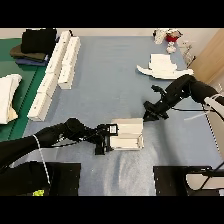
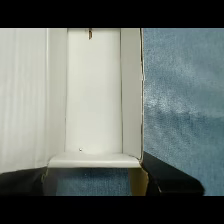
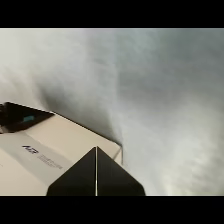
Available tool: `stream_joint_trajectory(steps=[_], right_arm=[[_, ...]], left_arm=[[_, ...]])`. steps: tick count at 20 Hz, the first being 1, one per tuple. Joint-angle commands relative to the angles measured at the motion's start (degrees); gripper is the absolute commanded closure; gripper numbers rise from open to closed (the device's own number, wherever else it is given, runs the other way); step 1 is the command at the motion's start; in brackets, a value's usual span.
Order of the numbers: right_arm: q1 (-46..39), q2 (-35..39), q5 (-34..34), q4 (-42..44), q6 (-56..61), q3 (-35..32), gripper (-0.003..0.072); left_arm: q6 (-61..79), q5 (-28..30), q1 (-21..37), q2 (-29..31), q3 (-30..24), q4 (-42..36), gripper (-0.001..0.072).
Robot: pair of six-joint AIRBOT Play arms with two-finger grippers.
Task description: Fold the box.
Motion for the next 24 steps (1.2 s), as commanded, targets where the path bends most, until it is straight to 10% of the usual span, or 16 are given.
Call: stream_joint_trajectory(steps=[1,11,24], right_arm=[[0.61,-6.91,-2.32,5.70,-9.27,5.73,0.0686],[9.90,-1.86,-2.03,3.87,-22.77,4.92,0.0686],[24.37,33.92,22.97,-12.33,-25.46,-18.10,0.0686]], left_arm=[[0.00,0.02,0.04,0.00,0.02,0.00,0.0199],[0.00,-0.42,0.04,0.00,0.02,0.00,0.0199],[0.00,-0.44,0.04,0.00,0.02,0.00,0.0198]])
